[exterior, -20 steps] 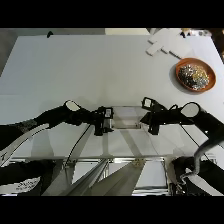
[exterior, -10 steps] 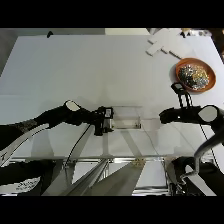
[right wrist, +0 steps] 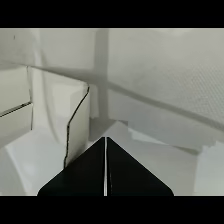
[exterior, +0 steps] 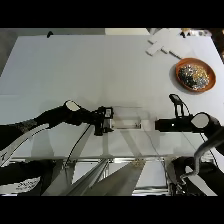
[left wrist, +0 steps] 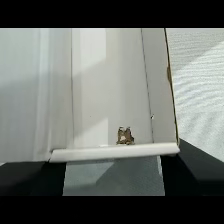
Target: Fold the box and place the chain.
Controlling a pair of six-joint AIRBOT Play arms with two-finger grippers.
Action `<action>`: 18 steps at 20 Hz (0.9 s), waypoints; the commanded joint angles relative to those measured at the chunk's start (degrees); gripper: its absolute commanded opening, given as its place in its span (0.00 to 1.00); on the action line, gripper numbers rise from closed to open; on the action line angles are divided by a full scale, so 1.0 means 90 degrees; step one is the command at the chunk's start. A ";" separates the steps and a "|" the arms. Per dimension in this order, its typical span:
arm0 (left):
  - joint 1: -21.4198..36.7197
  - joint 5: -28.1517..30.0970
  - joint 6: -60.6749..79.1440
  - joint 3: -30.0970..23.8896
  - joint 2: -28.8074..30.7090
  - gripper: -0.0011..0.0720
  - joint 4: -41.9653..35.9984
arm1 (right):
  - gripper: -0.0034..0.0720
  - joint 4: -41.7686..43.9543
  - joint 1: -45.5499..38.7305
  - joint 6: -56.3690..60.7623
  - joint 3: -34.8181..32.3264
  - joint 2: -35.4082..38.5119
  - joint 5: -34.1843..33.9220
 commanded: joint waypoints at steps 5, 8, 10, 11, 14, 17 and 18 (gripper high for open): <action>0.0005 0.0000 0.0002 0.0000 0.0005 0.03 0.0000 | 0.06 0.1472 0.0335 -0.0772 -0.0095 -0.0792 -0.0289; 0.0005 0.0002 0.0002 0.0000 0.0005 0.03 0.0000 | 0.06 0.2018 0.0333 -0.1115 -0.0080 -0.0668 -0.0284; 0.0005 0.0002 0.0002 0.0000 0.0005 0.03 0.0000 | 0.12 0.2038 0.0333 -0.1112 -0.0058 -0.0568 -0.0299; 0.0005 0.0002 0.0002 0.0000 0.0005 0.03 0.0000 | 0.12 0.2047 0.0333 -0.1112 -0.0056 -0.0508 -0.0308; 0.0005 0.0002 0.0002 0.0000 0.0005 0.03 0.0000 | 0.29 0.2086 0.0333 -0.1112 -0.0053 -0.0233 -0.0350; 0.0005 0.0002 0.0002 0.0000 0.0005 0.03 0.0000 | 0.38 0.2089 0.0335 -0.1110 -0.0053 -0.0143 -0.0226; 0.0005 0.0002 0.0002 0.0000 0.0007 0.03 0.0000 | 0.45 0.2086 0.0335 -0.1110 -0.0041 -0.0143 -0.0168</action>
